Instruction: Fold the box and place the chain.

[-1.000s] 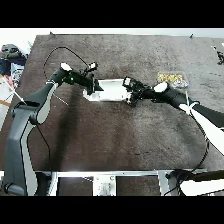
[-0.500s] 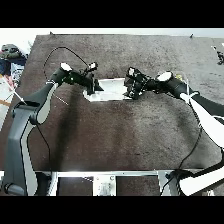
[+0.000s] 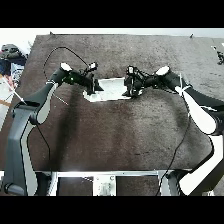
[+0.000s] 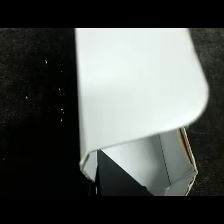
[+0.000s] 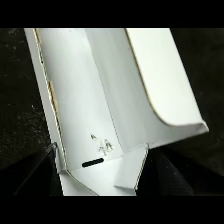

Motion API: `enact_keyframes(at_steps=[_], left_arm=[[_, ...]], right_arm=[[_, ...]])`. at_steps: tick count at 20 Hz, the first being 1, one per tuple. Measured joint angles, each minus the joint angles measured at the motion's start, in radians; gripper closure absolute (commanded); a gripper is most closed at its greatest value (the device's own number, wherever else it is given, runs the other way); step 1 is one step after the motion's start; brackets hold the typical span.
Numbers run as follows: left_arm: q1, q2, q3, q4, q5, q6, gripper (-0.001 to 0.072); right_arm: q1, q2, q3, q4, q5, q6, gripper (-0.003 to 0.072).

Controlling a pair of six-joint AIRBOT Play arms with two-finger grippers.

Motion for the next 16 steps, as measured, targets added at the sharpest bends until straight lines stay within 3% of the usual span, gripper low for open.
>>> enact_keyframes(at_steps=[7,16], left_arm=[[0.000,0.000,0.000,0.000,0.000,0.000,0.0697],[0.000,0.000,0.000,0.000,0.000,0.001,0.0697]], right_arm=[[-0.002,-0.135,0.148,0.006,0.144,0.014,-0.0007],[-0.002,-0.192,0.177,0.005,0.188,0.012,0.0021]])
